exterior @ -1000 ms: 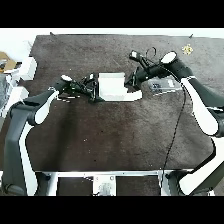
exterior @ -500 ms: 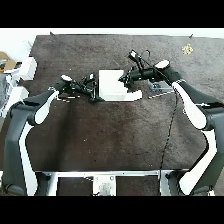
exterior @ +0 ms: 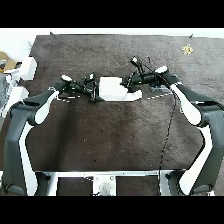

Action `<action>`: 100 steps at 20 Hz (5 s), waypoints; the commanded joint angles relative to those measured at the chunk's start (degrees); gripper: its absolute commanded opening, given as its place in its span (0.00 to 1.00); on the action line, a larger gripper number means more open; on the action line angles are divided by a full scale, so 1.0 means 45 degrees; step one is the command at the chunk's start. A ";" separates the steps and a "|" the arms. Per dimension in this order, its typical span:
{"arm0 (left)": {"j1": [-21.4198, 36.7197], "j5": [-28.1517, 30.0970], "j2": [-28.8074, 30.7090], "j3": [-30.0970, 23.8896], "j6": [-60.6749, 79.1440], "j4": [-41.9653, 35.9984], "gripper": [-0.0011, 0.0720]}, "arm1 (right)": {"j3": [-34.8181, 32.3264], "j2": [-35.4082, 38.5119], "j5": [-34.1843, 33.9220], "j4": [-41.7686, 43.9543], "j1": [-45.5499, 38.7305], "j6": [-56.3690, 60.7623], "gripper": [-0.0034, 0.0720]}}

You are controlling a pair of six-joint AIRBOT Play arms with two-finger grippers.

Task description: Fold the box and place the chain.

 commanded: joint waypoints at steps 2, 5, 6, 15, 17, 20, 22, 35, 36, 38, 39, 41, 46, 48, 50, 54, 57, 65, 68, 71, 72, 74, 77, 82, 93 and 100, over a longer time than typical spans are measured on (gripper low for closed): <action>0.0010 0.0005 0.0000 0.0005 0.0015 0.0010 0.41 | 0.0165 0.0194 0.0189 -0.0097 -0.0034 -0.0500 0.05; 0.0010 0.0005 0.0000 0.0005 0.0015 0.0010 0.41 | 0.0690 0.0641 0.0291 0.0277 -0.0044 -0.0627 0.05; 0.0010 0.0005 0.0000 0.0005 0.0015 0.0010 0.41 | 0.0733 0.0981 0.0291 0.0272 -0.0044 -0.0622 0.05; 0.0010 0.0010 0.0000 0.0005 0.0015 0.0010 0.41 | 0.0617 0.3444 0.2429 -0.5911 -0.0185 0.2341 0.75; 0.0010 0.0015 0.0000 0.0005 0.0015 0.0010 0.41 | -0.0155 0.3405 0.1812 -0.6319 -0.0189 0.1394 0.86; 0.0010 0.0010 0.0000 0.0005 0.0015 0.0010 0.41 | -0.1496 0.3405 0.0393 -0.6305 -0.0053 -0.0180 0.95; 0.0010 0.0010 0.0005 0.0005 0.0015 0.0010 0.41 | -0.2055 0.3313 -0.0019 -0.6305 0.0151 -0.0685 0.90; 0.0010 0.0010 0.0000 0.0005 0.0015 0.0010 0.41 | -0.2118 0.2390 0.0495 -0.4099 0.0593 -0.1389 0.38; 0.0010 0.0010 0.0000 0.0005 0.0015 0.0010 0.41 | -0.2118 0.2390 0.0413 -0.3939 0.0631 -0.1389 0.32; 0.0010 0.0010 0.0000 0.0005 0.0015 0.0005 0.41 | -0.2118 0.2365 0.0194 -0.3813 0.0845 -0.1394 0.32; 0.0010 0.0015 0.0000 0.0005 0.0015 0.0010 0.41 | -0.2118 0.2268 0.0141 -0.3691 0.1035 -0.1394 0.32; 0.0010 0.0010 0.0000 0.0005 0.0010 0.0010 0.41 | -0.2118 0.1914 -0.0049 -0.3434 0.1423 -0.1399 0.32; 0.0010 0.0010 0.0000 0.0005 0.0010 0.0010 0.41 | -0.2108 0.1637 -0.0860 -0.3439 0.1681 -0.1399 0.33; 0.0010 0.0005 0.0000 0.0005 0.0015 0.0010 0.41 | -0.2108 0.1637 -0.0860 -0.3453 0.1642 -0.1399 0.51; 0.0010 0.0005 0.0000 0.0005 0.0010 0.0010 0.41 | -0.2108 0.1637 -0.0855 -0.3774 0.1637 -0.1394 0.52; 0.0010 0.0005 0.0000 0.0005 0.0010 0.0010 0.41 | -0.2108 0.1651 -0.0865 -0.4498 0.1593 -0.1336 0.95; 0.0010 0.0010 0.0000 0.0005 0.0010 0.0010 0.41 | -0.2108 0.1661 -0.0865 -0.4503 0.1515 -0.1336 0.94; 0.0010 0.0005 0.0000 0.0005 0.0010 0.0010 0.41 | -0.2103 0.2754 -0.0486 -0.6479 0.0617 0.2254 0.13; 0.0010 0.0010 0.0000 0.0005 0.0010 0.0010 0.41 | -0.2103 0.3657 -0.0024 -0.7480 0.0238 0.5042 0.05; 0.0010 0.0005 0.0000 0.0005 0.0010 0.0010 0.41 | -0.2103 0.4600 0.0010 -0.7951 -0.0204 0.9248 0.05; 0.0010 0.0005 0.0000 0.0005 0.0010 0.0010 0.41 | -0.2103 0.4818 0.0053 -0.7980 -0.0413 1.0540 0.05; 0.0010 0.0010 0.0000 0.0005 0.0010 0.0010 0.41 | -0.2108 0.4954 0.0413 -0.7975 -0.0801 1.2143 0.05; 0.0010 0.0005 0.0000 0.0005 0.0010 0.0010 0.41 | -0.2113 0.4566 0.1214 -0.7985 -0.1078 1.3454 0.05; 0.0010 0.0005 0.0000 0.0005 0.0010 0.0010 0.41 | -0.2123 0.3730 0.1729 -0.8000 -0.1263 1.4158 0.05; 0.0010 0.0005 0.0000 0.0005 0.0010 0.0010 0.41 | -0.2132 0.2341 0.1880 -0.4702 -0.1268 1.2828 0.05; 0.0010 0.0005 0.0000 0.0005 0.0010 0.0005 0.41 | -0.2118 0.2336 0.2662 -0.1389 -0.1554 1.1429 0.74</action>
